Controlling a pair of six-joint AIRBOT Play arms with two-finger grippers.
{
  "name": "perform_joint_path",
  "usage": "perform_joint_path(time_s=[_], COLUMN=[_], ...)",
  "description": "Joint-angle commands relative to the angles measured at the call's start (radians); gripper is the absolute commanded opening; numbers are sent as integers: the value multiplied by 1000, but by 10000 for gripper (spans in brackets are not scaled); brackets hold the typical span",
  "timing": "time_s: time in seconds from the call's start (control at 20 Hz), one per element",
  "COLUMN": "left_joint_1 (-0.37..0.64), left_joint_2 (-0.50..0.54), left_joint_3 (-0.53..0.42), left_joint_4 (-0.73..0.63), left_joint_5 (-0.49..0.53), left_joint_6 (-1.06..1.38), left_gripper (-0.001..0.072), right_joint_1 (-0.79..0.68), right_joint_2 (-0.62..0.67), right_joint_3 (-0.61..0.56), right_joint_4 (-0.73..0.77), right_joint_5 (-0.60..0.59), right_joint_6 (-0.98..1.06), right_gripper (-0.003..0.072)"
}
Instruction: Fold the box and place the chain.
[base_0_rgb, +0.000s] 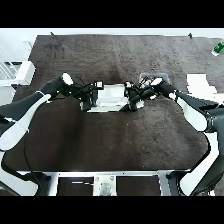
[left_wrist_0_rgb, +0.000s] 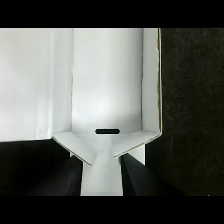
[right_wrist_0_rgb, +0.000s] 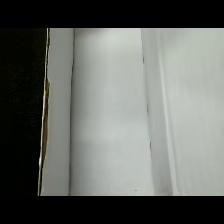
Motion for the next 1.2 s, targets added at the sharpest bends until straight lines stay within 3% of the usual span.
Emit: perform_joint_path(time_s=[0.0, 0.65, 0.7, 0.8, 0.95, 1.0, 1.05, 1.15], left_joint_1=[0, -55, -55, -55, -55, -55, -55, -55], left_joint_2=[-1, -17, -17, -17, -17, -17, -17, -17], left_joint_3=[0, 1, 1, 1, 1, 1, 1, 1], left_joint_4=[-42, -103, -104, -104, -103, -104, -103, -103], left_joint_5=[-1, 86, 74, 64, 64, 66, 66, 67], left_joint_6=[16, 42, 43, 43, 46, 50, 48, 49], left_gripper=[279, 280, 300, 437, 447, 659, 678, 628], right_joint_1=[0, 0, 0, 0, 0, 0, 0, 0], right_joint_2=[-1, -1, -1, -1, -1, -1, -1, -1], right_joint_3=[0, 0, 0, 0, 0, 0, 0, 0], right_joint_4=[0, 0, 0, 0, 0, 0, 0, 0], right_joint_5=[-1, -1, -1, -1, -1, -1, -1, -1], right_joint_6=[-1, -1, -1, -1, -1, -1, -1, -1], right_gripper=[539, 539, 539, 539, 539, 539, 539, 539])
